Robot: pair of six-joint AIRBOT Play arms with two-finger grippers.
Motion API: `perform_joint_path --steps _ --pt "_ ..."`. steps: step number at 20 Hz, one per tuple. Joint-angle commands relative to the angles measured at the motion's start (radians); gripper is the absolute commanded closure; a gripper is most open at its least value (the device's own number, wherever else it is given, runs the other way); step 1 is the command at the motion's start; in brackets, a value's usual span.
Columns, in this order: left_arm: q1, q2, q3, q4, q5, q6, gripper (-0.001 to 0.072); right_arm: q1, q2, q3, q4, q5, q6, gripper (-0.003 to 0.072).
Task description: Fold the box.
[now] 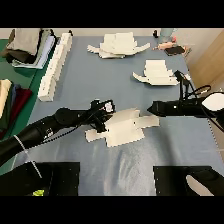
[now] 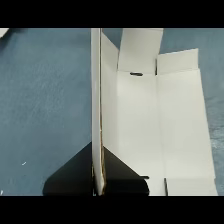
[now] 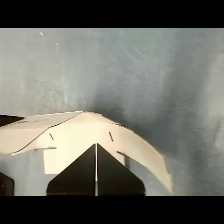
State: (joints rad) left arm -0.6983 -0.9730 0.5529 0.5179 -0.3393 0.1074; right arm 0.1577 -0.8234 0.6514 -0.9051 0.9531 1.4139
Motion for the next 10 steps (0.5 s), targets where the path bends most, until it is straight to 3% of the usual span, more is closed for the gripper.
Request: perform_joint_path --steps 1,3,6,10 --pt "0.001 0.007 0.005 -0.002 -0.074 0.017 0.0696 0.000 -0.030 -0.077 -0.003 -0.011 0.000 0.0683" --pt "0.000 -0.015 0.005 -0.011 -0.074 0.043 0.0696 0.000 -0.051 -0.137 -0.003 -0.042 0.000 0.0683" --pt "0.000 -0.039 0.005 -0.132 -0.076 0.136 0.0696 0.000 -0.071 -0.204 -0.002 -0.077 0.000 0.0684" --pt "0.000 -0.050 0.005 -0.220 -0.085 0.222 0.0696 0.000 -0.092 -0.229 -0.005 -0.113 0.000 0.0684"
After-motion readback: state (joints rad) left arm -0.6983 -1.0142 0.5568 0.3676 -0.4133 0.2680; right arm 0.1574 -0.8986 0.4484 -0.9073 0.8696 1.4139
